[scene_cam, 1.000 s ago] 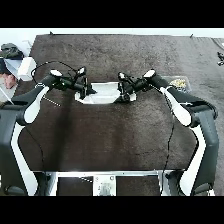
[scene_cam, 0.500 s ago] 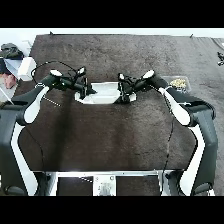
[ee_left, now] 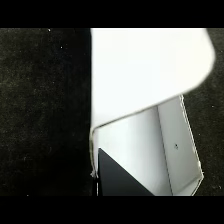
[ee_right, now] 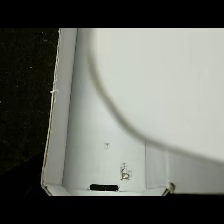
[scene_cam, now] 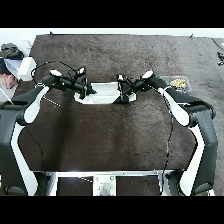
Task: Fold the box and place the chain.
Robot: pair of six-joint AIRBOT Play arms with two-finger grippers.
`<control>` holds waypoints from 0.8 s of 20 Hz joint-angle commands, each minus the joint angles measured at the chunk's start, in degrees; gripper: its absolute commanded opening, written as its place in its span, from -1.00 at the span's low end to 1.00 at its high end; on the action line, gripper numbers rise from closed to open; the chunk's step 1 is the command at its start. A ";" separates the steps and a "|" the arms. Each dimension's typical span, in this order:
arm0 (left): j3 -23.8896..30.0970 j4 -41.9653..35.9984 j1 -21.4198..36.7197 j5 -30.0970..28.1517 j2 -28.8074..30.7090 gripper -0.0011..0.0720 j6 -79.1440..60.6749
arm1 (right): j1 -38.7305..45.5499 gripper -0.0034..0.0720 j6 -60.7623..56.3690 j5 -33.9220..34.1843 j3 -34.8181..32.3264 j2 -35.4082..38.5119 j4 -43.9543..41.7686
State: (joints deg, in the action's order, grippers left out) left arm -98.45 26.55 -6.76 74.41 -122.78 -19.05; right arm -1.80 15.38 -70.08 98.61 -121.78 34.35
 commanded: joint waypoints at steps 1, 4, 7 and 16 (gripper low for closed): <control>0.00 0.00 0.04 -0.02 -0.02 -0.94 0.00 | -0.07 -0.15 0.00 1.05 0.04 -0.04 0.37; 0.00 0.00 0.02 -0.02 -0.02 -0.94 0.00 | -0.04 -0.19 0.00 1.07 0.02 -0.02 0.37; 0.00 0.00 0.04 -0.04 -0.02 -0.94 0.00 | -0.04 -0.18 0.00 1.05 0.02 -0.04 0.33; 0.00 0.00 0.04 -0.04 -0.02 -0.94 0.00 | -0.04 -0.18 0.00 1.05 0.02 -0.04 0.33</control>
